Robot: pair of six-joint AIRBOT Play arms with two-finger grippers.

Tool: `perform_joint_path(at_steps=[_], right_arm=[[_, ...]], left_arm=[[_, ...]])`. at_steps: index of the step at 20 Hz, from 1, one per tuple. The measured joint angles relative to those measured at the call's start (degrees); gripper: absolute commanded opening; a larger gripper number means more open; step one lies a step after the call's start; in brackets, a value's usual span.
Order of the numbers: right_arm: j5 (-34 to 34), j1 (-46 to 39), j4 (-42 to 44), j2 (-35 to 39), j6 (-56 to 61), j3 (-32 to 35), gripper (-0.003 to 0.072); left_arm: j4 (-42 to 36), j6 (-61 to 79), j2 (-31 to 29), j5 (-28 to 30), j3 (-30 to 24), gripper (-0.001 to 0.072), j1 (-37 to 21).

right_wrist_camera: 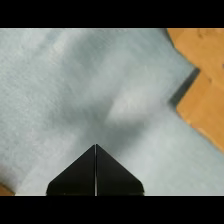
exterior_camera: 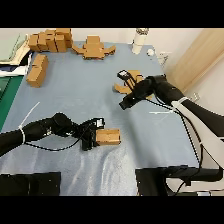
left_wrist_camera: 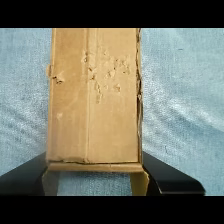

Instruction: Fold the box.

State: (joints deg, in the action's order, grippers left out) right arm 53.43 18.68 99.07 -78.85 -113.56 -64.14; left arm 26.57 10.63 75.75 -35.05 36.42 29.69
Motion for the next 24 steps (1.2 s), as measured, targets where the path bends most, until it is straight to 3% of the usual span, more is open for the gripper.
perform_joint_path(at_steps=[16, 20, 24], right_arm=[[-1.29, 2.34, 2.67, -2.58, 1.03, -2.05, 0.0003], [-1.29, 2.34, 2.69, -2.58, 1.03, -2.05, 0.0003], [-1.29, 2.34, 2.71, -2.58, 1.03, -2.05, 0.0002]], left_arm=[[-0.07, -5.25, -1.73, 1.4, 0.76, 0.0372, -1.66], [0.44, -14.45, -6.34, 3.45, 1.16, 0.0372, -8.79], [5.29, -23.15, -10.1, 4.17, 1.31, 0.0373, -21.92]])
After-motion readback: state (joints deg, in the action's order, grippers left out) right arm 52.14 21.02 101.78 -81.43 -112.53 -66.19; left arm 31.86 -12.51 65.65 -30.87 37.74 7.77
